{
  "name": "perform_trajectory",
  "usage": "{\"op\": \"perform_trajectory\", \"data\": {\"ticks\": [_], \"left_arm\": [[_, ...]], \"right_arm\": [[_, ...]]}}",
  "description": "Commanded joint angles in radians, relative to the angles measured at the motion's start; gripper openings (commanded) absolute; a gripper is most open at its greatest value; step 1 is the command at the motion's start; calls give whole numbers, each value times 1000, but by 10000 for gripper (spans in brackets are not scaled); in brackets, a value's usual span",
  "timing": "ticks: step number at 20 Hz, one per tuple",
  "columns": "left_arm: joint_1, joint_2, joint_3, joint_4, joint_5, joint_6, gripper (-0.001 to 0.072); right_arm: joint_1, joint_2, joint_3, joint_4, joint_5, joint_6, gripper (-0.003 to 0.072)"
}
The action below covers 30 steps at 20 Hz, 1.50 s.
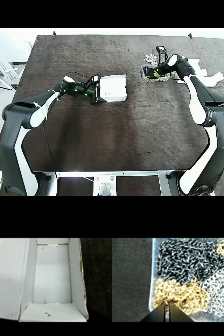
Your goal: Fold the box and place the chain.
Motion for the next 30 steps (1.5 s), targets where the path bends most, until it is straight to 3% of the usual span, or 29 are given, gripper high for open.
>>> {"op": "perform_trajectory", "data": {"ticks": [1,4,10,18,22,30], "left_arm": [[0,0,0,0,0,0,471],[0,0,0,0,0,0,471],[0,0,0,0,0,0,471],[0,0,0,0,0,-1,471],[0,0,0,0,0,-3,471],[0,0,0,0,0,-3,471]], "right_arm": [[0,31,35,-8,-2,-2,10],[1,116,53,-23,0,-2,10],[40,419,54,-121,37,-2,9],[240,758,54,-330,2,2,8],[365,822,54,-377,-9,2,8],[506,825,20,-381,1,2,9]]}}
